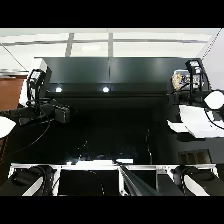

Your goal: Fold the box and place the chain.

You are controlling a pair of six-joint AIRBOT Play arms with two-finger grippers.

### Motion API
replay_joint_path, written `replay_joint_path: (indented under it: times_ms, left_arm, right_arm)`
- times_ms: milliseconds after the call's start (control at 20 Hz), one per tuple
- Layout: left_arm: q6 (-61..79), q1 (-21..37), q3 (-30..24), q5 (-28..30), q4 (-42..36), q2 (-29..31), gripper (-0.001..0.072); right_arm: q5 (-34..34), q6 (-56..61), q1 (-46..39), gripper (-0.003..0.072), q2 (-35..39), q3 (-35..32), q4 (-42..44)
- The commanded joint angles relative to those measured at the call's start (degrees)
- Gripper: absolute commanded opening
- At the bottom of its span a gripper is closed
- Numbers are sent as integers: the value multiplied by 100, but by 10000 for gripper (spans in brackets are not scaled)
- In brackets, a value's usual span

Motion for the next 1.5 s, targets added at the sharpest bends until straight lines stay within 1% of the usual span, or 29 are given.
replay_joint_path:
  times_ms: [0,700,800,850,900,1050,1100,1150,1200,1250,1350,1450]
  left_arm:
    - [2,0,-2,-2,2,4,704]
    - [2,0,-2,0,0,4,704]
    - [4,0,-2,72,0,4,704]
    - [7,2,-2,299,4,2,704]
    - [4,0,-4,599,4,-22,704]
    - [4,2,-2,1578,7,-315,704]
    - [4,2,-2,1941,0,-481,704]
    - [2,0,-2,2218,-7,-634,704]
    - [2,0,0,2424,-87,-787,704]
    - [2,0,0,2524,-208,-911,704]
    - [2,-2,0,2514,-321,-1132,704]
    - [7,0,0,2256,-317,-1283,704]
  right_arm:
    - [0,0,0,19,2,0,0]
    - [0,0,0,19,2,0,0]
    - [-2,4,0,19,2,0,4]
    - [-31,2,2,18,2,0,66]
    - [-223,2,2,19,2,-2,160]
    - [-1390,0,2,18,-33,-2,616]
    - [-1895,-2,2,19,-103,-2,605]
    - [-2277,0,-7,37,-210,-2,584]
    - [-2610,0,-28,349,-374,-2,575]
    - [-2750,-20,-57,707,-560,0,557]
    - [-2776,-20,-162,709,-933,2,151]
    - [-2651,208,-680,708,-1156,85,-339]
